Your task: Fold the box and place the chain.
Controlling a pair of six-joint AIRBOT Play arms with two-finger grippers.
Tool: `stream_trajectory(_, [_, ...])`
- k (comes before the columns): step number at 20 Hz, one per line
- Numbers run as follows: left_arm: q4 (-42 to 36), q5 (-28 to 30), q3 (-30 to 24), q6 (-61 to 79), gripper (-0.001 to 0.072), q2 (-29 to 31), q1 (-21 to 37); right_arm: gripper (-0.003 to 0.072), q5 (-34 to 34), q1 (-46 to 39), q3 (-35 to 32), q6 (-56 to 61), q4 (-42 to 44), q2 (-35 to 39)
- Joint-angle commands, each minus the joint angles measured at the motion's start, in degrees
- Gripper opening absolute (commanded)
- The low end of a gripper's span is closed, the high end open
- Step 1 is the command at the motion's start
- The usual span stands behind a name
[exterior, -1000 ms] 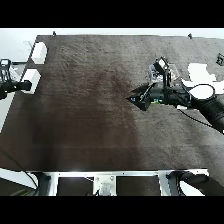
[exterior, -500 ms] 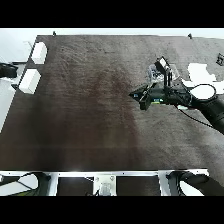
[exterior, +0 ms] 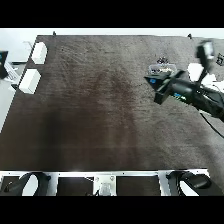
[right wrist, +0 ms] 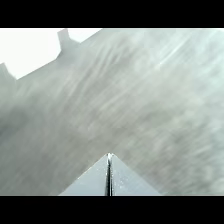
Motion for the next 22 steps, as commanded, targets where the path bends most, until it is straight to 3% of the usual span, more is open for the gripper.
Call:
stream_trajectory(1, [-2.8,10.9,-15.1,2.6,0.0015,14.0,-4.9,0.0009,-9.7,0.0,-6.5,3.1,-2.7,10.5])
stream_trajectory(4, [-3.0,18.3,-28.0,1.8,0.0015,23.9,-11.5,0.0008,-13.4,0.0,-14.8,3.3,-2.9,17.8])
stream_trajectory(6, [-2.9,19.2,-34.5,1.3,0.0015,28.8,-14.9,0.0007,-15.0,0.0,-19.9,4.5,-3.6,22.0])
stream_trajectory(10, [-2.9,19.1,-43.8,0.6,0.0015,31.3,-16.9,0.0008,-18.2,0.0,-30.6,4.9,-5.2,27.8])
stream_trajectory(16, [-2.9,17.5,-50.1,0.7,0.0021,31.3,-16.9,0.0010,-18.3,0.0,-39.6,4.8,-5.2,29.3])
stream_trajectory(22, [-2.9,14.1,-50.2,0.7,0.0022,31.3,-16.9,0.0010,-18.3,0.0,-41.6,4.8,-5.2,29.3])
